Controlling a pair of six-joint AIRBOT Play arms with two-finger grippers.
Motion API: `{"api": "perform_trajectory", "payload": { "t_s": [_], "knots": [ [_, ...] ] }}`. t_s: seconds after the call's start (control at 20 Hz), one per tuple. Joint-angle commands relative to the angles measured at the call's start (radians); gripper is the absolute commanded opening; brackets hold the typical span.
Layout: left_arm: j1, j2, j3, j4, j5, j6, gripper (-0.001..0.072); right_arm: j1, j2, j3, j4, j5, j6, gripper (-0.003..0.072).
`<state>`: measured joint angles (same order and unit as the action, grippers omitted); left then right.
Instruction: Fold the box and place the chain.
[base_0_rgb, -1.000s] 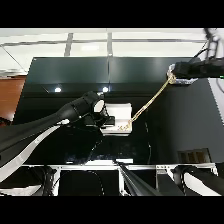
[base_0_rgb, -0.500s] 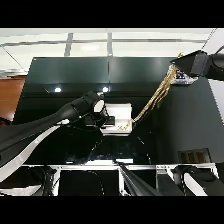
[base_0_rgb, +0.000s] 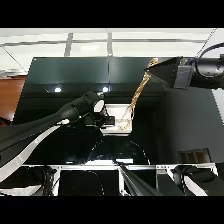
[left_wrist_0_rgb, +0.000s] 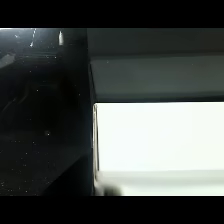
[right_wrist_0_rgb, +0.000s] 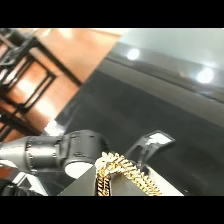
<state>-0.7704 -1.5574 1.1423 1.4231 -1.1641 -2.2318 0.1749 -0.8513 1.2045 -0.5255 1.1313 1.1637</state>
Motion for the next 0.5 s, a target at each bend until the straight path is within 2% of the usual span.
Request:
{"api": "perform_trajectory", "payload": {
  "t_s": [0.0, 0.25, 0.45],
  "knots": [
    [0.000, 0.000, 0.001, 0.000, 0.000, 0.000, 0.0029, 0.038, -0.002, 0.000, 0.016, -0.020, -0.002, 0.0013],
    [0.000, 0.000, 0.001, 0.000, 0.000, 0.000, 0.0029, 0.039, -0.002, 0.000, 0.019, -0.028, -0.002, 0.0013],
    [0.000, 0.000, 0.001, 0.000, 0.001, 0.000, 0.0029, 0.038, -0.002, 0.001, 0.101, -0.051, -0.015, 0.0013]
  ]
}}
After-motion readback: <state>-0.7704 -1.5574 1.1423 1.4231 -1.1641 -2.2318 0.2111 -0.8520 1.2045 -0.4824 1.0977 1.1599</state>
